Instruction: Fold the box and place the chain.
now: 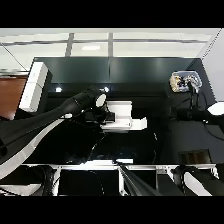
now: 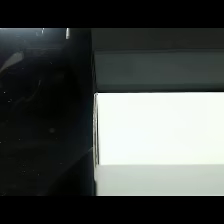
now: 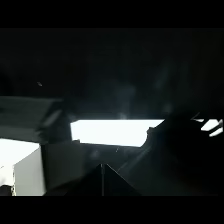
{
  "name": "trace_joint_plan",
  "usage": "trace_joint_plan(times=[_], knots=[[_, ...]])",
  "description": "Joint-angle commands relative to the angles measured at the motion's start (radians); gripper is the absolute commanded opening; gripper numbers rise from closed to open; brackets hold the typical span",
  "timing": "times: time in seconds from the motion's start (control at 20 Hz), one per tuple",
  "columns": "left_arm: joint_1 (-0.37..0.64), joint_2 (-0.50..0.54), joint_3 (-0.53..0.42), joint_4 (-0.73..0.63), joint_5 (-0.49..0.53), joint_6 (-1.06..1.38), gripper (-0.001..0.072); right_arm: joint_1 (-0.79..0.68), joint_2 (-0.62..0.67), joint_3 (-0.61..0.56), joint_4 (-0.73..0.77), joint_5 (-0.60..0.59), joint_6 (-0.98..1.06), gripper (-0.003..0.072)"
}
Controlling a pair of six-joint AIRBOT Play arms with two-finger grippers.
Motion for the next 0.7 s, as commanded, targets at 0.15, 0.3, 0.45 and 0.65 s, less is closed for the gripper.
trace_joint_plan(times=[0.15,0.3,0.45,0.65], knots=[[0.001,-0.001,0.0,0.0,-0.004,0.0,0.0027,0.211,-0.214,-0.067,0.349,-0.022,-0.137,0.0015],[0.001,-0.001,0.0,0.0,-0.005,0.0,0.0027,0.268,-0.261,-0.056,0.373,-0.04,-0.137,0.0016],[0.001,-0.001,0.0,0.0,-0.003,0.0,0.0028,0.312,-0.263,-0.053,0.399,-0.041,-0.166,0.0016],[0.001,-0.001,0.0,0.0,-0.003,0.0,0.0028,0.317,-0.262,0.003,0.381,0.032,-0.221,0.0016]])
